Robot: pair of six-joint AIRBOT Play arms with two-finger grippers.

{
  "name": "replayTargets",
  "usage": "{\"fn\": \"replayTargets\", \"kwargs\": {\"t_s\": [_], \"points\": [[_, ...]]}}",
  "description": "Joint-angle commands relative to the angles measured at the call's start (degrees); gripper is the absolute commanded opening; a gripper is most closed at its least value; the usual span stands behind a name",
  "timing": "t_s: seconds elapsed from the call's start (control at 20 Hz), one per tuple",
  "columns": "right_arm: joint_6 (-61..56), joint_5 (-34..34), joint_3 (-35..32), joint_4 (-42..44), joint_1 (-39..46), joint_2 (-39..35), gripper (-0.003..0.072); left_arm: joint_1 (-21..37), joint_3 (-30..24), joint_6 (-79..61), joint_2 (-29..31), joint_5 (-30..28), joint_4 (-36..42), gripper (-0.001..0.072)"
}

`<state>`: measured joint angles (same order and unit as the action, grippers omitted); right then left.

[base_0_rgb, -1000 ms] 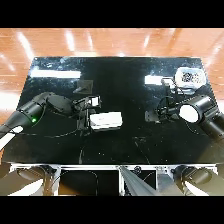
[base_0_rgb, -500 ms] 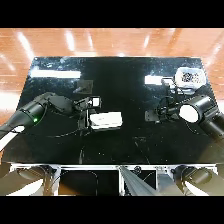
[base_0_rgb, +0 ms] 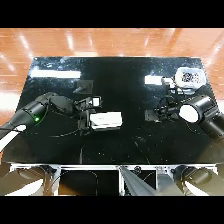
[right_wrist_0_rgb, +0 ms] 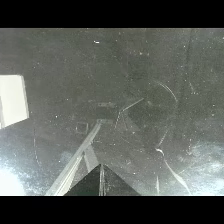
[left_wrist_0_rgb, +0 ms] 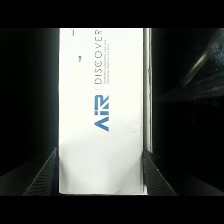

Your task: Fold the box and place the chain.

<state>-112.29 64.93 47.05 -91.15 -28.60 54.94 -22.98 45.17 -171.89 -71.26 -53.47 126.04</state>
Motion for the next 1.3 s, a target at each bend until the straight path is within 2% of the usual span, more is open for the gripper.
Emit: {"fn": "replayTargets", "kwargs": {"t_s": [0.0,0.25,0.3,0.35,0.4,0.6,0.75,0.85,1.0,1.1,1.25], "points": [[0.0,-0.1,0.0,0.0,0.0,0.0,0.0028,0.0,0.0,0.0,-0.8,0.0,0.1,0.0613],[0.0,-0.4,0.0,0.0,0.0,0.0,0.0028,0.0,0.0,0.0,-2.0,1.1,0.1,0.0598],[0.0,-0.5,0.0,0.0,0.0,0.0,0.0028,0.0,0.0,0.0,-2.1,1.6,0.1,0.0425],[0.0,-0.7,0.0,0.0,0.0,0.0,0.0028,0.0,0.0,0.0,-2.1,1.7,0.0,0.0148],[0.0,-0.7,0.0,0.0,0.0,0.0,0.0028,0.0,0.0,0.0,-2.0,1.7,0.0,0.0025],[0.0,-0.7,0.0,0.0,0.0,0.0,0.0028,0.6,1.1,3.3,0.0,1.6,-1.0,0.0023],[0.0,-0.7,0.0,0.0,0.0,0.0,0.0028,4.8,2.4,8.5,4.5,1.6,-4.0,0.0023],[0.0,-0.7,0.0,0.0,0.0,0.0,0.0028,11.2,3.4,11.9,6.9,1.7,-7.6,0.0023],[0.0,-0.9,0.0,0.1,0.0,0.0,0.0028,23.0,7.2,14.7,6.0,-1.6,-8.5,0.0023],[0.0,-0.9,0.0,0.1,0.0,0.0,0.0028,29.7,9.8,15.6,3.8,0.3,-8.2,0.0023],[0.0,-1.0,0.0,0.1,0.0,0.0,0.0028,37.9,16.9,17.4,-3.5,1.7,-8.2,0.0023]]}}
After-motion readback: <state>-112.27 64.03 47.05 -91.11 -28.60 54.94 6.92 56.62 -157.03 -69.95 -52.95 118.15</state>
